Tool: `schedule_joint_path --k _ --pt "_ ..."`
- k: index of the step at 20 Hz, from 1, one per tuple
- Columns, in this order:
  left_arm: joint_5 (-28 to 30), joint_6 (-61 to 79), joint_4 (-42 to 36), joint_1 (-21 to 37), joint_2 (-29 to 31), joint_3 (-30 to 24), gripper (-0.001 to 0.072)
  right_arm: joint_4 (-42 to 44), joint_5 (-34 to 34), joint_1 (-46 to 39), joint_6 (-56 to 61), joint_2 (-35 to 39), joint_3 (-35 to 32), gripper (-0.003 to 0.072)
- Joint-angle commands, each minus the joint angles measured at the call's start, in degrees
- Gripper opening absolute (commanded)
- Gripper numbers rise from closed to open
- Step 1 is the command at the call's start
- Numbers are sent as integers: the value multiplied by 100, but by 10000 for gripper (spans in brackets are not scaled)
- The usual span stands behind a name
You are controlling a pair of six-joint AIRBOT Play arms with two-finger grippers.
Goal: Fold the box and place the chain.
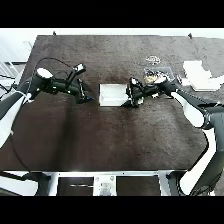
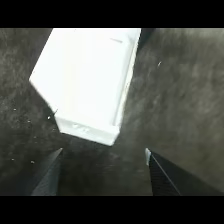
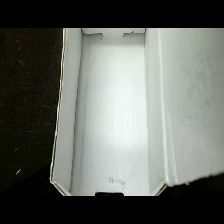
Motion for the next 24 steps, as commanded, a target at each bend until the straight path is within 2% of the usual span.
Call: schedule_joint_path --k 1,4,7,8,9,10,15,18,21,24 --pt "-33 903 -149 44 -599 361 605 0 0 2 2 -2 -2 568" --pt "-94 1088 -162 44 -1040 848 605 0 0 2 0 -2 -2 568" --pt "166 1528 -212 44 -1156 896 605 0 0 2 2 -2 -2 568" --pt "63 1504 -238 44 -1156 896 608 0 0 2 2 -2 -2 568" --pt "-94 1567 -295 42 -1167 896 679 0 0 2 2 -2 -2 568" --pt "-210 1714 -498 42 -1191 896 720 0 0 2 0 -2 -2 568" --pt "-179 2135 -741 37 -1261 896 720 0 0 0 2 -2 -2 568" --pt "48 2111 -721 39 -1274 896 719 0 0 2 2 -2 -2 568" --pt "-573 1650 -802 39 -1296 896 718 0 0 2 2 -2 -2 568" --pt "-619 1827 -723 39 -1462 946 717 0 0 0 0 -2 -2 568"
